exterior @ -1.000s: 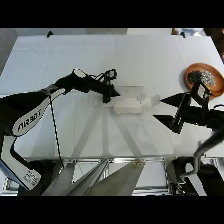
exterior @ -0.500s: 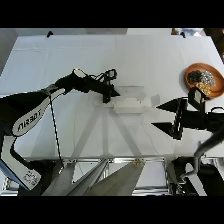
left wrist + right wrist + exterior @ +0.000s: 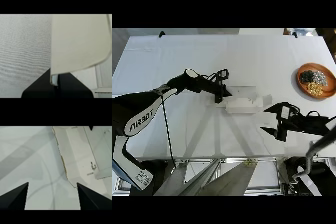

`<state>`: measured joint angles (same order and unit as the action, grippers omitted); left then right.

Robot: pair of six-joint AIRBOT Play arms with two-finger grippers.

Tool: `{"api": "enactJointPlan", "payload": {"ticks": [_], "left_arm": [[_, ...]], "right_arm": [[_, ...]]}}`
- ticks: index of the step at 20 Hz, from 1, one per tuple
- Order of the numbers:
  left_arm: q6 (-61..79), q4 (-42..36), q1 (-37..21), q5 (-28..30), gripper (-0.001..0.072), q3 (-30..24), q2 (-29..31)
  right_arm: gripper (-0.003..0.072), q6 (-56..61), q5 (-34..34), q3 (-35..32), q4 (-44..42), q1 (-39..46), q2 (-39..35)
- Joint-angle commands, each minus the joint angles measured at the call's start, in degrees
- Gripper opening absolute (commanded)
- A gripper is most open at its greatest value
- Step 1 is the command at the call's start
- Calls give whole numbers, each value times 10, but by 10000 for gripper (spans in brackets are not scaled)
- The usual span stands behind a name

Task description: Fold the box and place the chain.

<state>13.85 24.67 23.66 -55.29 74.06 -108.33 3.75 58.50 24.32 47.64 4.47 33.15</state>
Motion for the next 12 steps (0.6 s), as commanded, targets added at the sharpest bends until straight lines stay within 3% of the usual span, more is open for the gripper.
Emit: {"api": "enactJointPlan", "payload": {"ticks": [1,3,7,12], "left_arm": [[0,0,0,0,16,0,0],[0,0,0,0,16,0,0],[0,0,0,0,16,0,0],[0,-2,0,0,16,0,0]], "right_arm": [[678,-34,-87,-19,23,-16,44],[678,-73,-103,-18,21,-16,104],[678,-104,-200,-18,7,-15,187],[678,-190,-239,5,-68,1,280]]}}
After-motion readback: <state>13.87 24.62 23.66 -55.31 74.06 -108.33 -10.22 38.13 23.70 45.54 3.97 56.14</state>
